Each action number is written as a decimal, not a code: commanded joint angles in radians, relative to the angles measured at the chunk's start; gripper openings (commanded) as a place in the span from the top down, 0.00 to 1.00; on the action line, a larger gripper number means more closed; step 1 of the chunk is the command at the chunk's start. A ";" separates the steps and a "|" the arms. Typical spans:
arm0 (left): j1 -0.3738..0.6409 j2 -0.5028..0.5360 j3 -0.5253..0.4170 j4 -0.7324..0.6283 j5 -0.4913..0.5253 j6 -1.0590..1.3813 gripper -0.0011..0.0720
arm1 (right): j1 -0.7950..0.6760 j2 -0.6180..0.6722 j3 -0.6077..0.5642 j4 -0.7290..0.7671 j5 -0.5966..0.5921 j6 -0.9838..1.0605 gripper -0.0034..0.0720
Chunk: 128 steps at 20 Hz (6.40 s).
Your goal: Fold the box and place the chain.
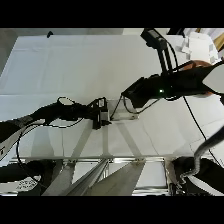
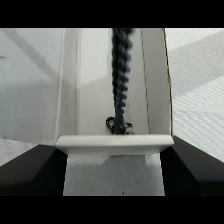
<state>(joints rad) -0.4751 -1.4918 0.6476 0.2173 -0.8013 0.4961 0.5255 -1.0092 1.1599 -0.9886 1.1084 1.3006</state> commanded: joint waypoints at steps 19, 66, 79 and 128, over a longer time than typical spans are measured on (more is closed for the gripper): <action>0.000 0.000 0.000 0.000 0.000 0.000 0.80 | 0.022 -0.269 -0.182 -0.035 -0.112 0.000 0.93; 0.000 0.000 0.000 0.000 0.000 0.000 0.80 | -0.412 -0.158 -0.182 -0.320 0.010 0.012 0.46; 0.000 0.000 0.000 0.000 0.000 0.000 0.80 | -0.412 -0.407 -0.182 -0.392 -0.141 0.071 0.42; 0.000 0.000 0.000 0.000 0.000 0.000 0.80 | -0.422 -0.489 -0.182 -0.518 -0.133 0.326 0.43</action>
<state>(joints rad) -0.4751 -1.4918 0.6476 0.2169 -0.8013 0.4961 0.1040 -1.4765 0.9783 -1.5078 0.9749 1.6058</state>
